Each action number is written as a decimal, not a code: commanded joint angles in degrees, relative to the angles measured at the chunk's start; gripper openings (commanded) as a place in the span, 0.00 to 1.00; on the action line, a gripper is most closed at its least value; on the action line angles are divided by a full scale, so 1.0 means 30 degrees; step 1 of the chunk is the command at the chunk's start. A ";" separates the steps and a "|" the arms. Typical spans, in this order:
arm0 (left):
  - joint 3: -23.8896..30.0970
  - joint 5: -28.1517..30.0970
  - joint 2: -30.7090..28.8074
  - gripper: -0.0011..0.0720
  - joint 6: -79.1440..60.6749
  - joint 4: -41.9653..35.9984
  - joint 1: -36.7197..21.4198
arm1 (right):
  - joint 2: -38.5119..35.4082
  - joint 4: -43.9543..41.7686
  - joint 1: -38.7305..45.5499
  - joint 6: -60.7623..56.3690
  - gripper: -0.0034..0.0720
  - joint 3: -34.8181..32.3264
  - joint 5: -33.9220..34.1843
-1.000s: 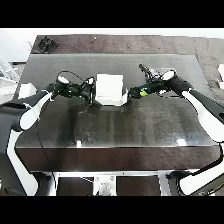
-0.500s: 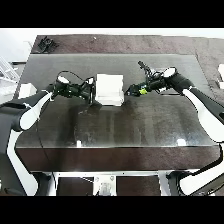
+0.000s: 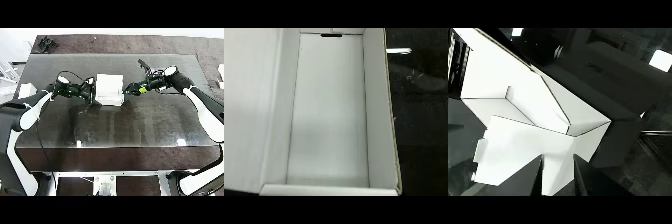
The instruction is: Fold the box and place the chain.
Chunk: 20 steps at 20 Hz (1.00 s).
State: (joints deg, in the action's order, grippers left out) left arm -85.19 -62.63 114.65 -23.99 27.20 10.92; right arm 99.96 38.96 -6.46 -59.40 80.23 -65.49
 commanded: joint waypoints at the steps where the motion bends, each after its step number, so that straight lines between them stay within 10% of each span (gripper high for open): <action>1: 0.0007 0.0000 0.0007 0.75 -0.0007 0.0000 0.0000 | 0.0000 -0.0066 -0.0044 0.0000 0.43 0.0015 0.0168; 4: 0.0007 0.0000 0.0007 0.75 -0.0007 0.0000 0.0000 | 0.0000 -0.0022 -0.0474 0.0007 0.45 0.0015 0.0175; 7: 0.0007 -0.0007 0.0007 0.75 0.0015 0.0000 0.0000 | 0.0000 0.0816 -0.1064 -0.0087 0.67 0.0015 0.0699; 20: 0.0007 -0.0350 0.0007 0.75 0.0007 0.0000 0.0000 | -0.0007 0.2812 -0.2266 -0.3534 0.67 0.0678 0.1362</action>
State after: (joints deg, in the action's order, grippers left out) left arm -85.19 -63.37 114.67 -23.88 27.24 10.90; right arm 99.90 43.99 -11.94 -65.82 81.17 -62.28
